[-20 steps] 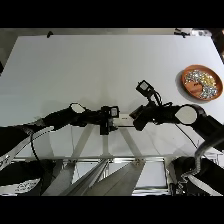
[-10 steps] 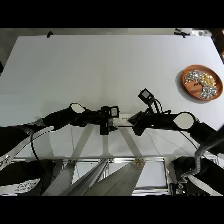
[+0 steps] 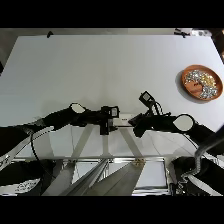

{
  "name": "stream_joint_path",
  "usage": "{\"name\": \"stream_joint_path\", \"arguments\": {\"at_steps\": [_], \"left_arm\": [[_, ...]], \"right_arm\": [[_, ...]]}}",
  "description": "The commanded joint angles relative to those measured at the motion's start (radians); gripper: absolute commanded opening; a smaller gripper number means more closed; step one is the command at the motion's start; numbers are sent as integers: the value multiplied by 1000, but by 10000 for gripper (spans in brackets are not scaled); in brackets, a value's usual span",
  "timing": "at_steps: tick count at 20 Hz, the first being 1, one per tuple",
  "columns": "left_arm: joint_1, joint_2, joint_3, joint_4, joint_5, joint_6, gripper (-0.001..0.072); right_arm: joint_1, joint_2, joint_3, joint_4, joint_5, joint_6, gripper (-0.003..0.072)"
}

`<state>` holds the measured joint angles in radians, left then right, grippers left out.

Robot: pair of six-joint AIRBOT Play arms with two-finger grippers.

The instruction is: Fold the box and place the chain.

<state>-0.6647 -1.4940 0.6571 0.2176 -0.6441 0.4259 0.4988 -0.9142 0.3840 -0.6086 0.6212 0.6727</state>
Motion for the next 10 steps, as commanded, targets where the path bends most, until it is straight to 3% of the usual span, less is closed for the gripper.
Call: {"name": "stream_joint_path", "arguments": {"at_steps": [1,10], "left_arm": [[0,0,0,0,0,0,173],[0,0,0,0,0,0,173]], "right_arm": [[1,0,-25,-5,14,-1,6],[1,-40,-83,-15,-7,2,5]]}}
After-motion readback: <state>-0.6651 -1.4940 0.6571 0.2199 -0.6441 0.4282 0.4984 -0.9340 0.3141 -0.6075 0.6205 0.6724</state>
